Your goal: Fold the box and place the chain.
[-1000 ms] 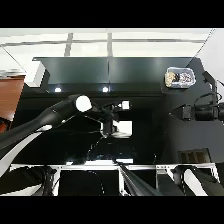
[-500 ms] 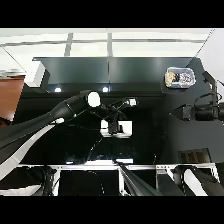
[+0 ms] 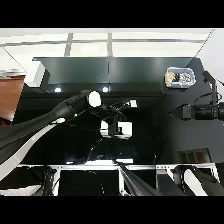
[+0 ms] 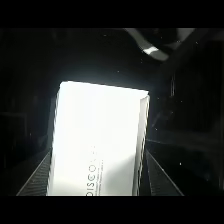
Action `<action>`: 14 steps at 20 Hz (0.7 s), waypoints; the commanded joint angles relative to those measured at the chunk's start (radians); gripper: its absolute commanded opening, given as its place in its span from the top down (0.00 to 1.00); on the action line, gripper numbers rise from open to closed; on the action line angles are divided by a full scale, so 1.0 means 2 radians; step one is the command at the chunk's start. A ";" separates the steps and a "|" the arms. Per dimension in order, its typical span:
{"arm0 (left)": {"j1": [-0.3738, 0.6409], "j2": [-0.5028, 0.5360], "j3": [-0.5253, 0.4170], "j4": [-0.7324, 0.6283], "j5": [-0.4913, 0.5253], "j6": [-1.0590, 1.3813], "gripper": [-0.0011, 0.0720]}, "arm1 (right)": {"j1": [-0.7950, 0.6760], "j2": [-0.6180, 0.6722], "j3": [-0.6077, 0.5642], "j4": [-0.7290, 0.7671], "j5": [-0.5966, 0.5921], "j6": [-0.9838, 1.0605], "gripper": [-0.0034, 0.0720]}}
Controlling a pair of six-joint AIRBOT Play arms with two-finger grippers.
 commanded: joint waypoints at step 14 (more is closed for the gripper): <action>-0.050 -0.035 0.000 0.060 0.080 0.027 0.01 | 0.001 0.000 0.000 0.000 -0.001 0.000 0.94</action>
